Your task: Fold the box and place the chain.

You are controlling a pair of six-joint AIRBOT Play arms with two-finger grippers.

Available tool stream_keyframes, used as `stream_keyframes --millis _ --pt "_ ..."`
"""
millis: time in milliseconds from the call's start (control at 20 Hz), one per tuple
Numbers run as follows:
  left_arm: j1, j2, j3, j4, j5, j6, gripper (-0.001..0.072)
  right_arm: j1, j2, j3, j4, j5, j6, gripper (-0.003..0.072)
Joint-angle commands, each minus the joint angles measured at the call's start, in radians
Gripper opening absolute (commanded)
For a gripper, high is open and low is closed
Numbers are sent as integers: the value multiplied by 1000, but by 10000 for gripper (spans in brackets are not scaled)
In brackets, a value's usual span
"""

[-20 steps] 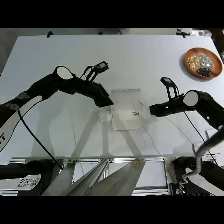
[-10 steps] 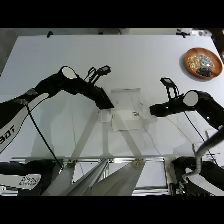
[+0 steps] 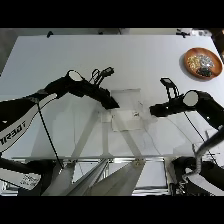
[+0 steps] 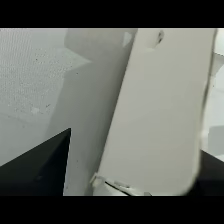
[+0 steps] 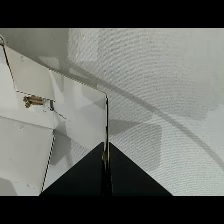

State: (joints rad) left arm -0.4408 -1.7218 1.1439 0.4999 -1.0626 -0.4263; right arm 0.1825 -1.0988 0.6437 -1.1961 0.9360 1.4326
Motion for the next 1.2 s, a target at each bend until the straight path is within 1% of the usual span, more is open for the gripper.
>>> stream_keyframes --millis 0,50,100,150,250,350,450,500,550,600,650,700,800,950,1050,1150 --pt "-10 -29 6 -14 18 13 465 1 0 0 0 0 0 13" --pt "-14 -29 8 -15 34 11 288 1 0 0 0 0 0 13" --pt "-18 -29 11 -15 53 11 126 1 0 0 0 0 0 13" --pt "-24 -28 15 -15 80 11 7 1 0 0 0 0 0 13" --pt "-40 -27 23 -13 139 11 13 1 0 0 0 8 0 13" --pt "-45 -26 26 -5 169 12 12 1 0 0 0 22 0 13" --pt "-45 -22 26 19 167 11 11 1 0 0 1 23 0 15" --pt "-45 -14 26 55 153 12 9 1 4 0 2 22 0 20" --pt "-46 -2 26 87 131 13 9 1 15 0 3 23 0 86" --pt "-46 13 26 122 98 23 8 1 32 0 3 26 0 205" --pt "-46 31 26 154 64 33 7 1 51 0 2 34 0 300" --pt "-46 50 26 188 34 35 5 1 75 0 -1 50 -1 353" --pt "-47 85 26 219 -43 45 2 1 130 0 -12 88 -1 352" --pt "-67 132 26 244 -191 113 1 1 226 0 -34 154 -1 353" --pt "-105 170 26 336 -205 113 1 1 298 0 -43 191 0 353" --pt "-151 202 25 385 -150 97 -1 1 362 0 -46 219 0 353"
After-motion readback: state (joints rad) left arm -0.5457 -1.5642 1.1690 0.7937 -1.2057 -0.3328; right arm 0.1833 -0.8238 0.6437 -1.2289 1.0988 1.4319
